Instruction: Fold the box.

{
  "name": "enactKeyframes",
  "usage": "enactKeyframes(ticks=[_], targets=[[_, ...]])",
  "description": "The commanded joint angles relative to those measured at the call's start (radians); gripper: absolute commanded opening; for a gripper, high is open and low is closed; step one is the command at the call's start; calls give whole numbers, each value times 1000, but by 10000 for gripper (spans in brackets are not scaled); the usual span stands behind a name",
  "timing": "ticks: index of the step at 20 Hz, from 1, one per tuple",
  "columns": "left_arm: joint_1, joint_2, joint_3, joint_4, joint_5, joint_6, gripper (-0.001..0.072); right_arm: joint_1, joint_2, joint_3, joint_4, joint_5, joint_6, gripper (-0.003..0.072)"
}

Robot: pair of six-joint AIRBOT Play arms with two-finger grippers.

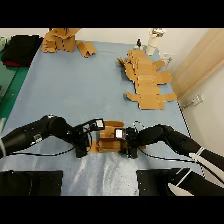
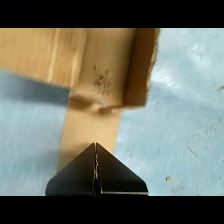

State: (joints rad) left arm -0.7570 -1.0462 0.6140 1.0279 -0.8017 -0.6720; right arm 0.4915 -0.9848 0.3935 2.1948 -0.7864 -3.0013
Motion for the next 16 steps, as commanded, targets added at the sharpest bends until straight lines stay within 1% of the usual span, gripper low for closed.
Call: enactKeyframes(ticks=[1,3,4,6,7,9,10,12,16], targets=[[23,123,1,195,-54,-359,11,0,-1,0,0,0,0,499],[73,193,-7,222,-49,-546,11,1,-1,0,0,0,0,498],[114,219,-20,242,-49,-663,11,0,-1,0,0,0,0,498],[216,229,-60,248,-72,-855,11,0,-1,0,0,0,0,498],[267,219,-87,226,-93,-892,11,0,-1,0,0,0,0,498],[335,182,-131,115,-136,-857,11,0,-1,0,0,0,0,499],[346,160,-147,39,-141,-809,10,0,-1,0,0,0,0,499],[330,121,-156,-89,-114,-733,10,0,-1,0,0,0,0,498],[216,57,-156,-206,13,-708,10,0,-1,0,0,0,0,498]])
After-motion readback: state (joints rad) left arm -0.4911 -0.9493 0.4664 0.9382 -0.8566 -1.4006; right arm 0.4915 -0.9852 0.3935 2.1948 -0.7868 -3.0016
